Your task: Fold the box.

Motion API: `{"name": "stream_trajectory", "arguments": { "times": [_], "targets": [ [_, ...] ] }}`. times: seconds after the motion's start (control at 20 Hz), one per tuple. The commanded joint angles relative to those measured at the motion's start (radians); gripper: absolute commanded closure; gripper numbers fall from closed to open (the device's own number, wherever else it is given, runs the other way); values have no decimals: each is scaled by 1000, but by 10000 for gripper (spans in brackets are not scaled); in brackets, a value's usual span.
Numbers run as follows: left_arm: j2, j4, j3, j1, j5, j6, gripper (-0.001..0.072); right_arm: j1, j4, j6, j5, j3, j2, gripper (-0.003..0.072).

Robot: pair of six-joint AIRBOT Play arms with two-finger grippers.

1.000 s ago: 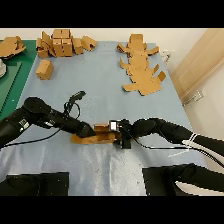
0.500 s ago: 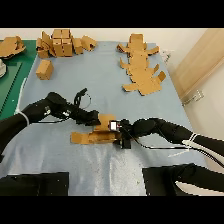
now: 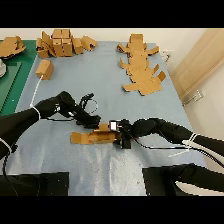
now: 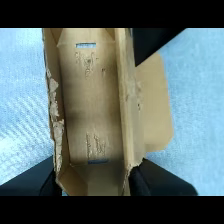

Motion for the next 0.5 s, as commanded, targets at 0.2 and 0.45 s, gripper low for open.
{"name": "stream_trajectory", "arguments": {
  "times": [0.2,0.45],
  "targets": [
    [75,-26,37,133,-164,636,701,0,0,1,0,-1,-1,248],
    [158,-2,-26,306,49,770,701,0,0,0,0,-1,-1,249]
  ]
}}
